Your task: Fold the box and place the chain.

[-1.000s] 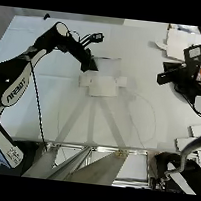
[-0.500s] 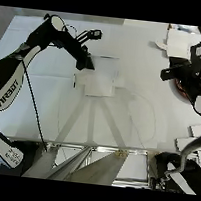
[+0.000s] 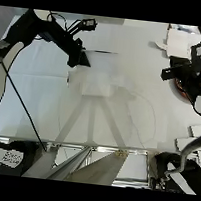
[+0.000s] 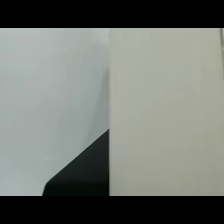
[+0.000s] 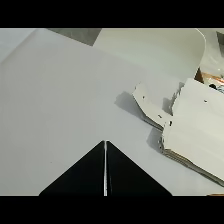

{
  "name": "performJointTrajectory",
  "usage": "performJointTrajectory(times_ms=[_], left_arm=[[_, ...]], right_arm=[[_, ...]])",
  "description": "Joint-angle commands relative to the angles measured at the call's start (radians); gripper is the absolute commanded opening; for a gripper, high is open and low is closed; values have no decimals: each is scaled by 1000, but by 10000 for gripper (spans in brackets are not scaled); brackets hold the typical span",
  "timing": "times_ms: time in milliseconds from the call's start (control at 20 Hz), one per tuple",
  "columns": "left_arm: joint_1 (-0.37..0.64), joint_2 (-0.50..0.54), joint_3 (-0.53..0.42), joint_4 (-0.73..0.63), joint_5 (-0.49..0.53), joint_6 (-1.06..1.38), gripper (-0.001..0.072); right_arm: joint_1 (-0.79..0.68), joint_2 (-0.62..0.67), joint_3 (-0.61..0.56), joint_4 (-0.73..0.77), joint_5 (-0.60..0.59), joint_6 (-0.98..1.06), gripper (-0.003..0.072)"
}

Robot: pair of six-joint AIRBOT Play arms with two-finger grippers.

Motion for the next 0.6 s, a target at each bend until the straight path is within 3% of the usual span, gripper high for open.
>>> performJointTrajectory(times_ms=[0,150,300,550], left_arm=[[-2,74,-105,4,-5,47,6],[1,96,-235,-8,57,151,6],[18,57,-336,-121,173,283,6],[24,-68,-368,-361,226,565,6]], right_arm=[[0,1,1,0,0,0,12],[0,1,1,0,0,0,12],[0,1,1,0,0,0,12],[0,1,1,0,0,0,12]])
